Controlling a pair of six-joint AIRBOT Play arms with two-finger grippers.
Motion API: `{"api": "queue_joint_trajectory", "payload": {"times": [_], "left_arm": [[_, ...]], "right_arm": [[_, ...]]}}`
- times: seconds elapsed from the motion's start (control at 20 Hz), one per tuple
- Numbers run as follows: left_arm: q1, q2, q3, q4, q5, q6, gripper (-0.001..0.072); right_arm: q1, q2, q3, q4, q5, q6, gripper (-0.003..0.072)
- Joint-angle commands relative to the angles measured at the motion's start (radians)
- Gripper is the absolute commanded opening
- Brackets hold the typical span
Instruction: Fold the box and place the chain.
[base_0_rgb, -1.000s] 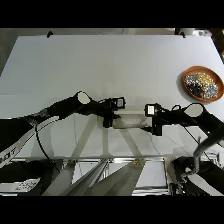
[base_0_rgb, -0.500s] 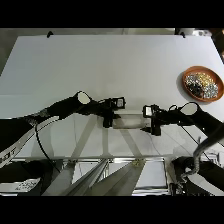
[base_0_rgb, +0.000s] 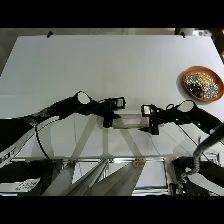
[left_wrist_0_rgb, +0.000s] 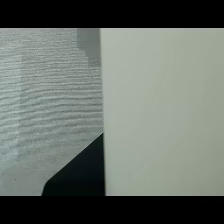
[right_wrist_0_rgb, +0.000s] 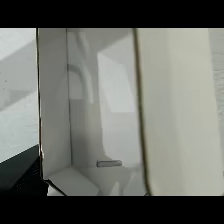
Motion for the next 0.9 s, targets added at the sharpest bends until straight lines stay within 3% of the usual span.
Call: {"api": "queue_joint_trajectory", "payload": {"times": [0.0, 0.85], "left_arm": [[0.0, 0.0, 0.001, 0.0, 0.0, 0.0, 0.001], [0.0, 0.0, 0.001, 0.0, 0.0, 0.0, 0.001]], "right_arm": [[0.0, -0.026, 0.006, 0.003, 0.018, -0.006, 0.0681], [0.0, -0.075, 0.009, 0.019, -0.055, -0.029, 0.063]]}}
